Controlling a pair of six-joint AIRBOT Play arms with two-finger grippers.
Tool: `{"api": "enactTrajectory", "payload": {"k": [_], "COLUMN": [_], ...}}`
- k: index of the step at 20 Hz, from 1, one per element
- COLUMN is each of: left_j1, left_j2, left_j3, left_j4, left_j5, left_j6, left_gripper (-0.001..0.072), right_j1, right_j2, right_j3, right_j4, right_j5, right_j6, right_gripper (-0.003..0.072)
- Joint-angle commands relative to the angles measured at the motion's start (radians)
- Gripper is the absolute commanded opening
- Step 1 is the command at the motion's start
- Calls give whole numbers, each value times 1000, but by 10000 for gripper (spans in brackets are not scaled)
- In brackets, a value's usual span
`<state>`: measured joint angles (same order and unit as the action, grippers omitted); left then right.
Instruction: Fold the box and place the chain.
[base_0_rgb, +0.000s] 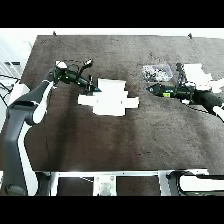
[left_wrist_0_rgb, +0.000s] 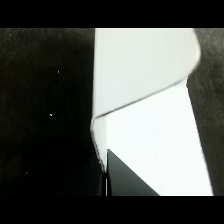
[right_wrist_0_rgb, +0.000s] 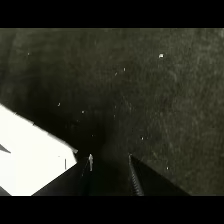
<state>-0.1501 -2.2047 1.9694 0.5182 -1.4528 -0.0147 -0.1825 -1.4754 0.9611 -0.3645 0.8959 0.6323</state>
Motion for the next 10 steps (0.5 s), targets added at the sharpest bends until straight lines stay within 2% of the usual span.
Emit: {"api": "enactTrajectory", "payload": {"k": [1, 3, 4, 10], "left_j1": [-1, -1, -1, -1], "left_j2": [45, 92, 103, 102], "left_j3": [-119, -233, -260, -292], "left_j4": [-44, -91, -104, -124], "left_j5": [96, 192, 218, 256], "left_j6": [141, 246, 268, 324], "left_gripper": [13, 13, 13, 13], "right_j1": [-12, -11, -11, -11], "right_j2": [3, 3, 3, 3], "right_j3": [-22, -32, -34, -34], "right_j4": [2, 3, 3, 3], "right_j5": [18, 13, 13, 10], "right_j6": [-25, -33, -41, -55], "right_gripper": [302, 302, 302, 302]}}
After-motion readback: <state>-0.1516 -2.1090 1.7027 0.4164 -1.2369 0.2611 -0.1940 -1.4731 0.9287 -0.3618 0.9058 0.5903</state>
